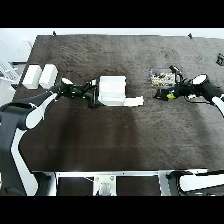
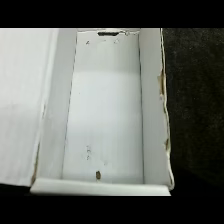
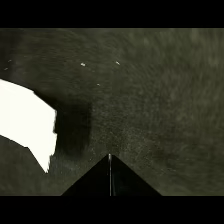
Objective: Fold the box and place the chain.
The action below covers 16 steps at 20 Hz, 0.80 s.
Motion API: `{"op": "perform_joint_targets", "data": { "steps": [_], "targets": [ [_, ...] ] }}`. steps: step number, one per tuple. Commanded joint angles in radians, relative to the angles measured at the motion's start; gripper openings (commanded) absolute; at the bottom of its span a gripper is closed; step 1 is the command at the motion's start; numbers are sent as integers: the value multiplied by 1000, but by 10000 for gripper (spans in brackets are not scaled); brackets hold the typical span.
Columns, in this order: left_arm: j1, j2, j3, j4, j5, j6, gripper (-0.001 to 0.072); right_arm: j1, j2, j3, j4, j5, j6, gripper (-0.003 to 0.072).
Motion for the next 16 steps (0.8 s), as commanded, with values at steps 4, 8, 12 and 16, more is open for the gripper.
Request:
{"op": "perform_joint_targets", "data": {
  "steps": [4, 8, 12, 16],
  "targets": [
    [0, 0, 0, 0, 0, 0, 579, 62, -132, -9, 195, -7, 0, 9],
    [0, 0, 0, 0, 0, 0, 579, 139, -160, -8, 374, -14, -81, 9],
    [0, 0, 0, 0, 0, 0, 579, 224, -158, 36, 447, -2, -131, 8],
    [0, 0, 0, 0, 0, 0, 579, 226, -143, 76, 444, 6, -101, 8]
  ]
}}
